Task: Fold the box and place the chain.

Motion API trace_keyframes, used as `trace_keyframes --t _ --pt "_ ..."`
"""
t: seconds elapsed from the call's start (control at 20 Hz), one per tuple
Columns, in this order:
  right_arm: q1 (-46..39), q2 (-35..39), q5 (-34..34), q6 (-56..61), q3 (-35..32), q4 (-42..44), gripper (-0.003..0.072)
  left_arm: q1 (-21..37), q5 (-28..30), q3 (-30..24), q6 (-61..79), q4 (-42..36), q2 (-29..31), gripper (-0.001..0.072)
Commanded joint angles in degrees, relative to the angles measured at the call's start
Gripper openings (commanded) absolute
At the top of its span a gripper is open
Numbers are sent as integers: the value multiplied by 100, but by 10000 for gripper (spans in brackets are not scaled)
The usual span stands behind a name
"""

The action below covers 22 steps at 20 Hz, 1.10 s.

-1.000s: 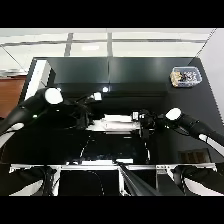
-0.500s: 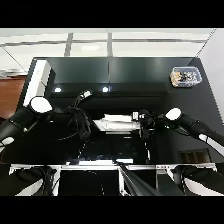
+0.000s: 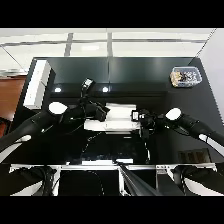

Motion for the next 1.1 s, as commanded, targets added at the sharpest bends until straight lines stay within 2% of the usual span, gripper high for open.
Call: trace_keyframes --t 0.0,0.15,0.3,0.35,0.6,0.75,0.85,0.95,1.05 --pt "4 0 2 0 4 0 421 46 107 330 37 -20 -588 28" --pt "4 0 2 0 4 0 421 177 -798 634 -778 448 -1130 28" --pt "4 0 2 0 4 0 422 247 -1565 852 -1593 1644 -1484 27" --pt "7 0 2 0 4 0 421 243 -1624 866 -1648 1884 -1502 27" --pt "4 0 2 0 4 0 421 258 -1512 1121 -1641 2085 -1386 26" --pt "4 0 2 0 4 0 421 369 -1532 1534 -1912 2542 -796 26" --pt "4 0 2 0 4 0 421 568 -1563 1493 -2297 3032 -203 26" --pt "4 0 2 0 4 0 421 802 -1696 1182 -2575 3495 382 26" --pt "4 0 2 0 4 0 421 1062 -1624 540 -2586 3506 1003 26"
